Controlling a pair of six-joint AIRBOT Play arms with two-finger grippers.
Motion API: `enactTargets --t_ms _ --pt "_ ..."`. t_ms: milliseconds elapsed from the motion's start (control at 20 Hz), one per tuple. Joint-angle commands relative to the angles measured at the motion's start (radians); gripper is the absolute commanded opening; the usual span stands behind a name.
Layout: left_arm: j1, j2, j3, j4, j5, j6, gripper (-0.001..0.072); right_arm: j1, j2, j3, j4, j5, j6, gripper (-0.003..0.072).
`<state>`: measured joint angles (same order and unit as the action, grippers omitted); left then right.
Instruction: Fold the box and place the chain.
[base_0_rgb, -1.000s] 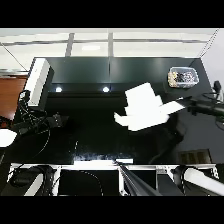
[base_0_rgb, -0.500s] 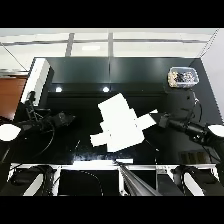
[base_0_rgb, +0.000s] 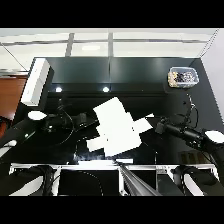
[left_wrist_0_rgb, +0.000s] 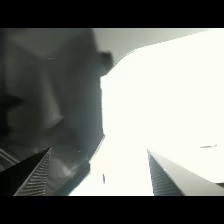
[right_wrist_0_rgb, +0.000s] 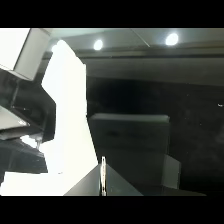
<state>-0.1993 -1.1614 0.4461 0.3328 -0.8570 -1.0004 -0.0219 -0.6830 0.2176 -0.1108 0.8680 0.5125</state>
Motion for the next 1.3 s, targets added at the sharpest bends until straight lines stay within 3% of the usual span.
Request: enactTargets --t_ms 0,200,400,800,900,1000,1100,1200,1250 --pt "-0.032 -0.165 0.068 -0.114 -0.098 0.18 0.0707 0.002 0.002 -0.002 0.002 -0.001 0.008 0.0006" --pt "-0.032 -0.307 0.163 -0.115 -0.222 0.247 0.0704 0.002 0.002 -0.002 0.002 0.003 0.019 0.0005" --pt "-0.033 -0.425 0.237 -0.182 -0.43 0.426 0.0704 0.002 0.002 -0.002 0.002 0.006 0.026 0.0005" --pt "-0.036 -0.446 0.257 -0.12 -0.485 0.661 0.0675 0.002 0.002 -0.002 0.002 0.014 0.031 0.0006" --pt "-0.043 -0.446 0.258 -0.111 -0.49 0.703 0.0491 0.002 0.002 -0.002 0.002 0.014 0.031 0.0006" --pt "-0.048 -0.446 0.259 -0.097 -0.49 0.725 0.0368 0.002 0.002 -0.002 0.002 0.014 0.032 0.0006" --pt "-0.046 -0.446 0.259 -0.062 -0.49 0.73 0.0329 0.002 0.002 -0.002 0.002 0.014 0.033 0.0006" --pt "-0.046 -0.446 0.26 -0.034 -0.491 0.73 0.0128 0.002 0.002 -0.002 -0.002 0.014 0.033 0.0006" --pt "-0.046 -0.446 0.262 -0.018 -0.496 0.731 0.0102 0.002 0.002 -0.002 -0.01 0.014 0.033 0.0007"
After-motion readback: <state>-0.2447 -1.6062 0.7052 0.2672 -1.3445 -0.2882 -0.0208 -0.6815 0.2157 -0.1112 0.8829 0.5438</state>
